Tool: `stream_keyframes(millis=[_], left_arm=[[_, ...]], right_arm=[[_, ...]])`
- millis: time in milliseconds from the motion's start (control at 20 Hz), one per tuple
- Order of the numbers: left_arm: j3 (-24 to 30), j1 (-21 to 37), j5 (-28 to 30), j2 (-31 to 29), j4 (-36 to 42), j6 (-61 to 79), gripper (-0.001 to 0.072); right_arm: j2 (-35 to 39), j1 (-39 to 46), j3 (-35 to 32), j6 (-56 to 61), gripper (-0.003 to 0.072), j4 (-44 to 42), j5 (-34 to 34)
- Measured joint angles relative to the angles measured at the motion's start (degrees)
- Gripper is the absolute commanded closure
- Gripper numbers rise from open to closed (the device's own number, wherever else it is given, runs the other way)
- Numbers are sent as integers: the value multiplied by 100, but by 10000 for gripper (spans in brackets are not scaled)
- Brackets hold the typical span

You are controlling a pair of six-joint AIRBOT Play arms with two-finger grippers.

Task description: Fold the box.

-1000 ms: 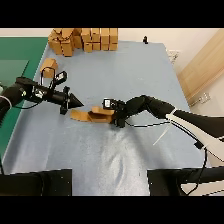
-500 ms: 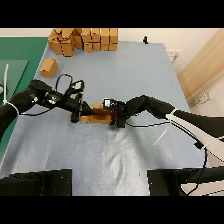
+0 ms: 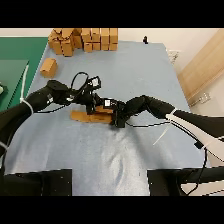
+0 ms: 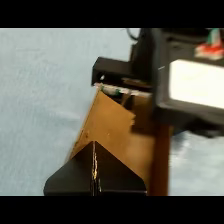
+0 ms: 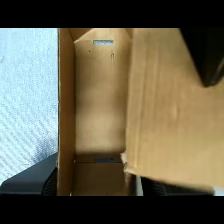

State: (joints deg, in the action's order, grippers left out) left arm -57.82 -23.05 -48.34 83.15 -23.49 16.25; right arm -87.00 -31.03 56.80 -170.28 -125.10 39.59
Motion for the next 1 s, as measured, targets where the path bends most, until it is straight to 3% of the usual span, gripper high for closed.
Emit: stream_keyframes(millis=[300,400,1000], left_arm=[[-684,-197,328,708,-1080,-426,696],[-820,-203,367,774,-1224,-472,695],[-990,-234,315,929,-1397,-568,695]], right_arm=[[0,-2,2,-17,106,13,-7],[0,-2,2,-20,172,15,-7],[0,-2,0,-31,183,15,-7]])
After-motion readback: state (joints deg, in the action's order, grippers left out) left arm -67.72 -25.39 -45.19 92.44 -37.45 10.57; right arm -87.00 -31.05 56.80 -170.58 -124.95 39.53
